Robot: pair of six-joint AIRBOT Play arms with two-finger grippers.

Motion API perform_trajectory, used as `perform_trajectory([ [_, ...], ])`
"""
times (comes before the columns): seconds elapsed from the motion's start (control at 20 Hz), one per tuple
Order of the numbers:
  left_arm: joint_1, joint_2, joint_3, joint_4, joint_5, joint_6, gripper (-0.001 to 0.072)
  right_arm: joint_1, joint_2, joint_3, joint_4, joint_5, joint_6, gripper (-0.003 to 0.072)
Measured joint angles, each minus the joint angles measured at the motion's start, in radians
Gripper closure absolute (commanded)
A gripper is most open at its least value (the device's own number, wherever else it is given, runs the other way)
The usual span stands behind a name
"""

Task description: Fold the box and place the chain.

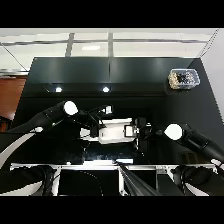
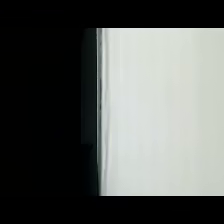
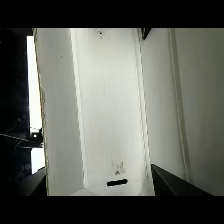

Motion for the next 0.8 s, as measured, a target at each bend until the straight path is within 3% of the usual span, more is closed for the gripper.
perform_trajectory([
  [0.3,-0.001,0.0,0.0,0.0,0.0,0.001,0.068,-0.01,0.0,0.018,-0.073,0.007,0.006,-0.0009],
  [0.8,-0.006,0.0,0.0,-0.001,0.002,0.002,0.068,-0.122,-0.008,0.038,0.017,-0.001,0.023,-0.0009],
])
